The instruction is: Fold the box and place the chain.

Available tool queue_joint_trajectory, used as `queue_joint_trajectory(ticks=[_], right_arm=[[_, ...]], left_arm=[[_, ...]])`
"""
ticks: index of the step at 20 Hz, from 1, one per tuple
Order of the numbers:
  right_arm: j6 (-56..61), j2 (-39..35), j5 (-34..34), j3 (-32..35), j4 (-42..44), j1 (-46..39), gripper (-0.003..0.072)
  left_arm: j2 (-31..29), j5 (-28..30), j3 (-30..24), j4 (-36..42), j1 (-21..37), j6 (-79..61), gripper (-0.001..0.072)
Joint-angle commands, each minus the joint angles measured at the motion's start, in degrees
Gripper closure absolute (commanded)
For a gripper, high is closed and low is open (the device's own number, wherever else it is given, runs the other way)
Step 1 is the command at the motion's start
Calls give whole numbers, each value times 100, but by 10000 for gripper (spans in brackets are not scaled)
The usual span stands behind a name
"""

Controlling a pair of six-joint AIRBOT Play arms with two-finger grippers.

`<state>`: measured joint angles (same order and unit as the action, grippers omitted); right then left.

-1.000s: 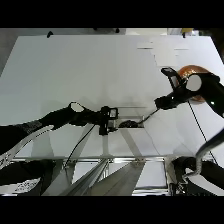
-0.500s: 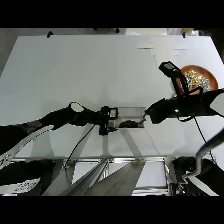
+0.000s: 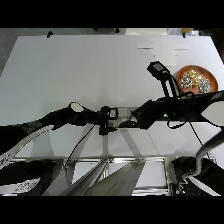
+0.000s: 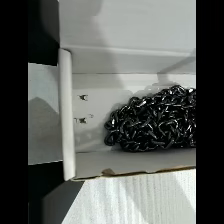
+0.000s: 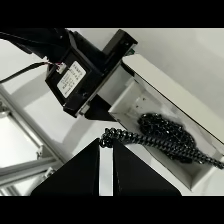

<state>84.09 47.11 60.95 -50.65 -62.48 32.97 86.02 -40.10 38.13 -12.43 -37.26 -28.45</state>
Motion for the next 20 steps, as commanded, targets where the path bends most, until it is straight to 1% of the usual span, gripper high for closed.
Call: queue_joint_trajectory(ticks=[1, 4, 7, 9, 10, 11, 12, 13, 16, 18, 19, 20], right_arm=[[2, 356, -227, 151, 20, 125, 669], [-17, 721, -236, 354, -61, 125, 668], [-42, 1130, -282, 369, -33, 125, 667], [-109, 1204, -363, 354, 7, 122, 664], [-238, 1191, -304, 280, 2, 118, 619], [-396, 1169, -179, 127, -4, 79, 554], [-522, 1147, -46, -70, 15, -17, 524], [-531, 1134, 111, -330, -4, -199, 483], [-664, 1134, 363, -1023, -24, -992, 483], [-748, 1137, 188, -1126, -114, -1591, 488], [-765, 1180, 111, -1126, -402, -1878, 490], [-743, 1266, 105, -1123, -804, -2090, 513]], left_arm=[[-2, 0, 7, -2, 2, -2, 502], [-2, 0, 7, -2, 2, -2, 502], [-2, 0, 7, -2, 2, -2, 502], [-2, 0, 7, -2, 2, -2, 502], [-2, 0, 7, -2, 2, -2, 502], [-2, 0, 7, -2, 2, -2, 502], [-2, 0, 7, -4, 2, -2, 502], [-2, 0, 7, -2, 2, -2, 502], [-2, 0, 7, -2, 2, -2, 502], [-2, 0, 7, -2, 2, -2, 502], [-2, 0, 7, -2, 2, -2, 502], [-2, 0, 7, -2, 2, -2, 502]])
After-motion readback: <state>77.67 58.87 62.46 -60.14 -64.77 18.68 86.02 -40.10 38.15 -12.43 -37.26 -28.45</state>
